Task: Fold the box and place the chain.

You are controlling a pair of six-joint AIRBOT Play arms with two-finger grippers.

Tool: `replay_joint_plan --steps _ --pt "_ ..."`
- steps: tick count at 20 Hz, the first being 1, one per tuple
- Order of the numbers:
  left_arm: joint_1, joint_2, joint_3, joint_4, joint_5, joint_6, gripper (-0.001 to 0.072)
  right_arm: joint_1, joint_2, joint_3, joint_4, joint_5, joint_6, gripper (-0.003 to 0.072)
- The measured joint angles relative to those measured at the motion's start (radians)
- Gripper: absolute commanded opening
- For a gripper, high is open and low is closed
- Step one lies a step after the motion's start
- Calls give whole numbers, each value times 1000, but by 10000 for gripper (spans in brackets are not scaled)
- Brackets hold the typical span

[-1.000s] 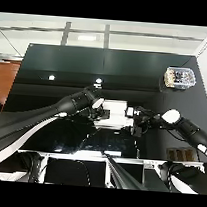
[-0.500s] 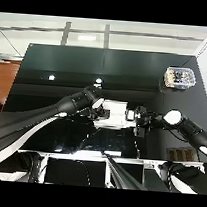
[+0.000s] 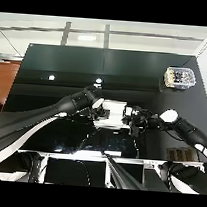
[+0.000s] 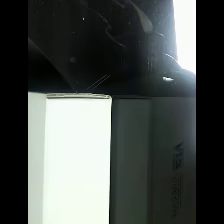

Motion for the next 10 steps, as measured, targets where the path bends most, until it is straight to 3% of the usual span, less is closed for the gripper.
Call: replay_joint_plan --steps 4,5,6,7,8,10 --pt "0 0 0 0 1 0 31 21 -27 0 73 -37 6 61" --pt "0 0 0 0 2 0 31 24 -29 0 80 -42 9 119" --pt "0 0 0 0 2 0 31 26 -31 0 87 -45 15 280" --pt "0 0 0 -1 4 0 31 27 -33 0 93 -46 18 236" --pt "0 0 0 -1 4 0 31 28 -34 0 95 -50 22 101" --pt "0 0 0 -2 4 0 31 29 -35 0 99 -53 29 319"
